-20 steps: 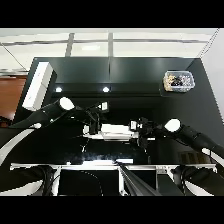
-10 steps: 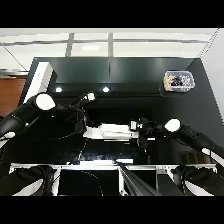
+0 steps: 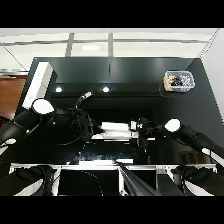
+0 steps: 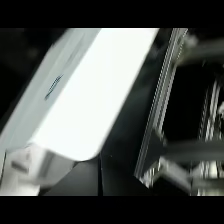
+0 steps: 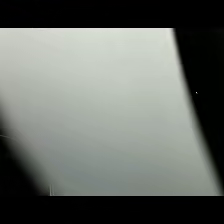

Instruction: Fold the box and place the chain.

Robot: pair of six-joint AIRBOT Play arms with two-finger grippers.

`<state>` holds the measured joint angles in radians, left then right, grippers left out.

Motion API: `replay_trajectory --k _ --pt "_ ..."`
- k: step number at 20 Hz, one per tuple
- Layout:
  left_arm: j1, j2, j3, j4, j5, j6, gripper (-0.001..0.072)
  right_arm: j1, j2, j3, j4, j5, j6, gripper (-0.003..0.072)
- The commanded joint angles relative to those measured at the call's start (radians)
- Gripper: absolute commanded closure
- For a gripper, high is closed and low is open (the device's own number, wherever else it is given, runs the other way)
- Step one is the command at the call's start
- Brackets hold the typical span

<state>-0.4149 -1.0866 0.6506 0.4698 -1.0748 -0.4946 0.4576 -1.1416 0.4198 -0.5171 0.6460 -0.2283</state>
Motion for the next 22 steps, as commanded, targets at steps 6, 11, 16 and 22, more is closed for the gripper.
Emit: replay_trajectory --k 6,11,16,22 --pt "-0.074 -0.042 -0.028 -0.209 0.504 0.222 0.0683 0.0 0.0 0.0 0.001 0.0 0.0 0.0524" --pt "-0.13 -0.17 -0.023 -0.099 0.499 0.216 0.0683 0.0 0.0 0.0 0.001 0.0 0.0 0.0524" --pt "-0.133 -0.23 -0.02 -0.098 0.462 0.198 0.0683 0.0 0.0 0.0 0.001 0.0 0.0 0.0524" --pt "-0.077 -0.1 -0.019 -0.059 0.453 0.19 0.0683 0.0 0.0 0.0 0.001 0.0 0.0 0.0524"
